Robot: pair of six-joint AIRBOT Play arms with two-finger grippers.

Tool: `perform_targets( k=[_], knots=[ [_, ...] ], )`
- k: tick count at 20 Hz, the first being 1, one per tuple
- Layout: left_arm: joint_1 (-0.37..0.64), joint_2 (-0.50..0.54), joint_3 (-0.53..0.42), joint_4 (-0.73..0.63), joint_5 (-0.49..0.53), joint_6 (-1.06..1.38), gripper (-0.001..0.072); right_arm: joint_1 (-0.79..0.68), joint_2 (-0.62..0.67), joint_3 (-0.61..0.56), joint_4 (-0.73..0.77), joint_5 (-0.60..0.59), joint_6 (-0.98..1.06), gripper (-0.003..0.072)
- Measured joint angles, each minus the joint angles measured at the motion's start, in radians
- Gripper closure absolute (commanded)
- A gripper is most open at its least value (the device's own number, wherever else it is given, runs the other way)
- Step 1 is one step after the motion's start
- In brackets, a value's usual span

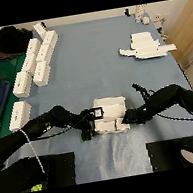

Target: Fold the box.

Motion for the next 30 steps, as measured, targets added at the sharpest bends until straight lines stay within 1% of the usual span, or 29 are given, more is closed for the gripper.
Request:
perform_targets(
  k=[5, 9, 14, 17, 19, 20, 21, 23, 24, 28, 29, 30],
  knots=[
    [0.0, 0.0, 0.0, 0.0, 0.0, 0.0, 0.0299, 0.138, -0.002, 0.079, -0.205, 0.043, 0.293, 0.0262],
    [0.0, 0.0, 0.0, 0.0, 0.0, 0.0, 0.0299, 0.27, -0.034, 0.168, -0.388, 0.04, 0.566, 0.0263],
    [0.0, 0.0, 0.0, 0.0, 0.0, 0.0, 0.0299, 0.437, -0.168, 0.307, -0.588, -0.061, 0.855, 0.0263],
    [0.0, 0.0, 0.0, 0.0, 0.0, 0.0, 0.0299, 0.504, -0.257, 0.38, -0.667, -0.126, 0.961, 0.0263],
    [0.0, 0.0, 0.0, 0.0, 0.0, 0.0, 0.0299, 0.529, -0.296, 0.406, -0.697, -0.15, 1.007, 0.0266],
    [0.0, 0.0, 0.0, 0.0, 0.0, 0.0, 0.0299, 0.535, -0.309, 0.415, -0.709, -0.159, 1.023, 0.0338],
    [0.0, 0.0, 0.0, 0.0, 0.0, 0.0, 0.0299, 0.541, -0.319, 0.422, -0.719, -0.168, 1.039, 0.0351],
    [0.0, 0.0, 0.0, 0.0, 0.0, 0.0, 0.0299, 0.547, -0.33, 0.43, -0.737, -0.188, 1.059, 0.0659],
    [0.0, 0.0, 0.0, 0.0, 0.0, 0.0, 0.0299, 0.549, -0.333, 0.432, -0.747, -0.206, 1.066, 0.0686],
    [0.0, 0.0, 0.0, 0.0, 0.0, 0.001, 0.0299, 0.554, -0.34, 0.437, -0.769, -0.21, 1.079, 0.0686],
    [0.0, 0.0, 0.0, 0.0, 0.0, 0.0, 0.0299, 0.554, -0.341, 0.438, -0.772, -0.211, 1.08, 0.0597],
    [0.0, 0.0, 0.0, 0.0, 0.0, 0.0, 0.0299, 0.554, -0.341, 0.438, -0.779, -0.213, 1.083, 0.0292]
  ],
)
